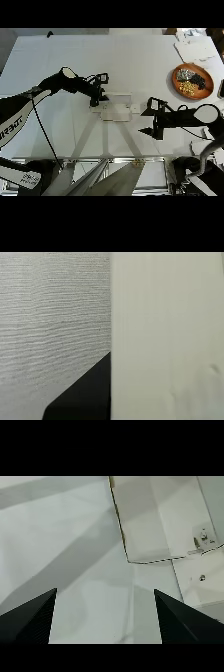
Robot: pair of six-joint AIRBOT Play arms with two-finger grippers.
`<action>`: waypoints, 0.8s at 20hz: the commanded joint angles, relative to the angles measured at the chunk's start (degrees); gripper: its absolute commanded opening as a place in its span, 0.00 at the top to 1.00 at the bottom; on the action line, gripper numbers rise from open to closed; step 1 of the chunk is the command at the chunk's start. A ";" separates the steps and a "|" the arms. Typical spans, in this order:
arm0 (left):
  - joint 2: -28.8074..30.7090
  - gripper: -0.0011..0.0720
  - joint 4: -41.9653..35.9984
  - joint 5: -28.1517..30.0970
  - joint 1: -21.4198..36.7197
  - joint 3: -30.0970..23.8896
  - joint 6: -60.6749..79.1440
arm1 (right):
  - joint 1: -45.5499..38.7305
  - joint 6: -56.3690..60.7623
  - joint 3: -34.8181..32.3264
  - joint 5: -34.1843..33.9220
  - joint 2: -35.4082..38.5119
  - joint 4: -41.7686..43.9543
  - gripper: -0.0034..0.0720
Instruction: Fold the box and place the chain.
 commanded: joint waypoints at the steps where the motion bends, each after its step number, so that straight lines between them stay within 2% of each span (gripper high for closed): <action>1: -0.02 0.97 0.00 0.02 0.04 -0.02 0.00 | 0.02 -0.24 -0.13 -7.10 -4.92 -1.11 0.05; 4: -0.02 0.97 0.00 0.02 0.04 -0.02 0.02 | 0.02 -3.26 -0.13 -13.79 -8.96 -1.31 0.05; 8: -0.02 0.97 -0.02 0.02 0.04 -0.02 0.00 | 0.02 -7.48 -0.13 -16.33 -15.65 -1.20 0.05; 11: -0.02 0.97 0.00 0.02 0.04 -0.02 0.00 | 0.02 -7.54 -0.11 -20.63 -19.47 0.20 0.05; 16: -0.02 0.97 0.00 0.02 0.04 -0.02 0.00 | 0.02 -14.21 -0.11 -20.87 -20.68 4.74 0.05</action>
